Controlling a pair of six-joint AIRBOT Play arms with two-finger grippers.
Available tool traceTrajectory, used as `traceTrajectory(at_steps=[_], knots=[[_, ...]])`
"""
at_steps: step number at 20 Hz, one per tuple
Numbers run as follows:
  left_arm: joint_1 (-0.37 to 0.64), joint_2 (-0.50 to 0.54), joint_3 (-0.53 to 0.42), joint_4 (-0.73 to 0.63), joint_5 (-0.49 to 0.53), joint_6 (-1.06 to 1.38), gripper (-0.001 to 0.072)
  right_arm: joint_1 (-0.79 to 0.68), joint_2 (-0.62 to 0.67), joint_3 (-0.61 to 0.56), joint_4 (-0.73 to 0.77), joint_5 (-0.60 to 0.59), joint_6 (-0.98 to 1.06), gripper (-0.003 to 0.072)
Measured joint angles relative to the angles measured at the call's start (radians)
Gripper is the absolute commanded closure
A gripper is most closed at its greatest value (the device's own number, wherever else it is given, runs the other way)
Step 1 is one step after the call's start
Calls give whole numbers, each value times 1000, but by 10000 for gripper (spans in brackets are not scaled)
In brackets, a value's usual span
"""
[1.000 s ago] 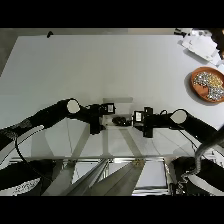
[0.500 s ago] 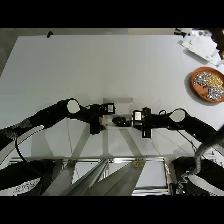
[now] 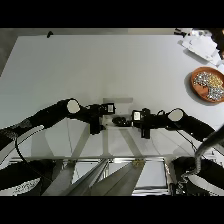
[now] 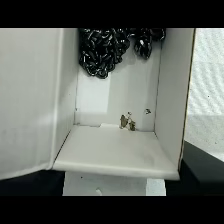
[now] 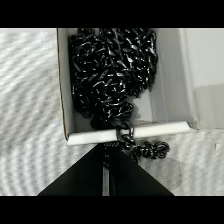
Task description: Fold the box and place the chain.
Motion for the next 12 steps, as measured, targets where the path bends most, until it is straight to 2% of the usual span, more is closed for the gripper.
traceTrajectory(at_steps=[6,12], knots=[[0,0,0,0,0,0,298,-1,67,0,-16,-48,4,676],[0,0,0,0,0,0,298,-4,288,-1,-63,-166,100,678]])
